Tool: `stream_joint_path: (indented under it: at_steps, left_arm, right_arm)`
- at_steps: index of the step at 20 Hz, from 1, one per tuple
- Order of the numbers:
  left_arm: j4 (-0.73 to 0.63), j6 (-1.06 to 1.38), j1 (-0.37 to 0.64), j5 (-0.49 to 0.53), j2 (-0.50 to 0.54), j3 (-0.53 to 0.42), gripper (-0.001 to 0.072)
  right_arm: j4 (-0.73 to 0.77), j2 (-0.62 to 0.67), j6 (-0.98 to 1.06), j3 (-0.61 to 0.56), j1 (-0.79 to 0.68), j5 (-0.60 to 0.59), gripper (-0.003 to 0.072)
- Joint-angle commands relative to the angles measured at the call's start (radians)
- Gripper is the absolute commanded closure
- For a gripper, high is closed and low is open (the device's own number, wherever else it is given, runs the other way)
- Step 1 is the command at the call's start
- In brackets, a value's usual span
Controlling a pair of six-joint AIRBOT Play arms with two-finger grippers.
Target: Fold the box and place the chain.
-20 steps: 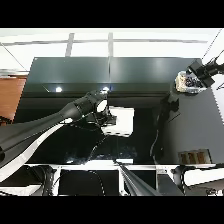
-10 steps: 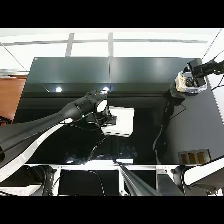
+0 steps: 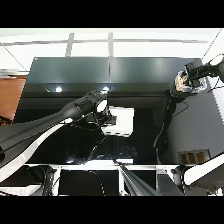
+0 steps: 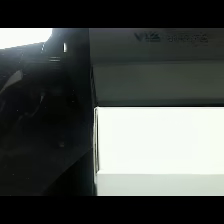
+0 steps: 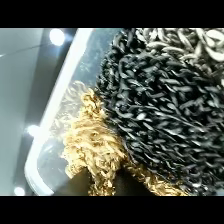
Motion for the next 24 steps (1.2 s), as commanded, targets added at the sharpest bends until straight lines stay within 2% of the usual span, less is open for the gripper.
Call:
stream_joint_path:
  at_steps: [1,6,10,15,19,24]
  left_arm:
    - [0.0,0.0,0.0,0.0,0.0,0.0,0.0681]
    - [0.0,0.0,0.0,0.0,0.0,0.0,0.0681]
    - [0.0,0.0,0.0,0.0,0.0,0.0,0.0681]
    - [0.0,0.0,0.0,0.0,0.0,0.0,0.0681]
    - [0.0,0.0,0.0,0.0,0.0,0.0,0.0681]
    - [0.0,0.0,0.0,0.0,0.0,0.0,0.0681]
  right_arm:
    - [0.008,-0.003,-0.059,0.015,0.002,0.043,0.0672]
    - [0.005,0.098,-0.233,0.019,-0.005,0.061,0.0673]
    - [0.01,0.277,-0.369,0.019,-0.01,0.056,0.0673]
    - [0.028,0.542,-0.469,0.047,-0.013,-0.016,0.0674]
    - [0.038,0.683,-0.499,0.13,-0.013,-0.021,0.0674]
    - [0.107,0.744,-0.547,0.286,-0.012,0.053,0.0674]
